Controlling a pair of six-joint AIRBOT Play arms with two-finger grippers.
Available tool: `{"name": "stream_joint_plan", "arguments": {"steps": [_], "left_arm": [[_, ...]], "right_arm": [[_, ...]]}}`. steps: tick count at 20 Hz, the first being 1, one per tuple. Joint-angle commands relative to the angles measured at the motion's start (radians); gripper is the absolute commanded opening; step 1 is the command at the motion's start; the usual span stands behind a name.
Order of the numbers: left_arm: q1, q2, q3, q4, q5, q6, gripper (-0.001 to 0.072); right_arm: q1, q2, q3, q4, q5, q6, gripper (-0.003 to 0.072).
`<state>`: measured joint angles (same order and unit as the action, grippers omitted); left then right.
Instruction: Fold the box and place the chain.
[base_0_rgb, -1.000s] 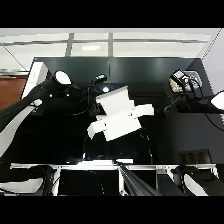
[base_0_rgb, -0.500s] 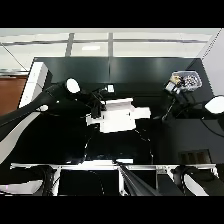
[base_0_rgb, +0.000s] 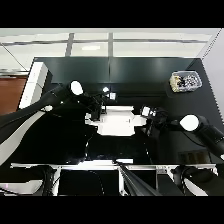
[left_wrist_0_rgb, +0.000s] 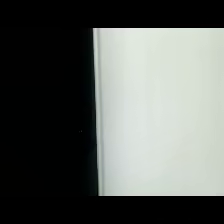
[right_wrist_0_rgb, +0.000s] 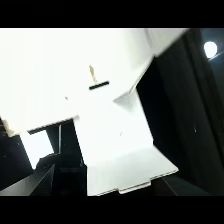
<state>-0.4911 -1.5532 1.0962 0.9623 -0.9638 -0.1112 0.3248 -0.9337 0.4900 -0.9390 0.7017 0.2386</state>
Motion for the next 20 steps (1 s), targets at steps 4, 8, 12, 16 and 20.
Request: {"name": "stream_joint_plan", "arguments": {"steps": [4,8,12,16,20], "left_arm": [[-0.001,-0.016,0.0,-0.024,-0.021,0.007,0.0027],[-0.001,-0.016,0.0,-0.024,-0.021,0.007,0.0027],[-0.001,-0.016,0.0,-0.024,-0.021,0.006,0.0027],[-0.001,-0.016,0.0,-0.024,-0.025,0.006,0.0027],[-0.001,-0.016,0.0,-0.024,-0.043,0.006,0.0027]], "right_arm": [[0.061,-0.04,-0.013,-0.003,-0.023,-0.04,0.0705],[0.084,-0.094,-0.013,0.017,-0.003,-0.087,0.0705],[0.105,-0.115,-0.013,0.075,-0.024,-0.09,0.0705],[0.109,-0.09,0.0,0.021,-0.026,-0.089,0.0705],[0.072,-0.008,0.066,-0.083,0.047,-0.038,0.0705]]}}
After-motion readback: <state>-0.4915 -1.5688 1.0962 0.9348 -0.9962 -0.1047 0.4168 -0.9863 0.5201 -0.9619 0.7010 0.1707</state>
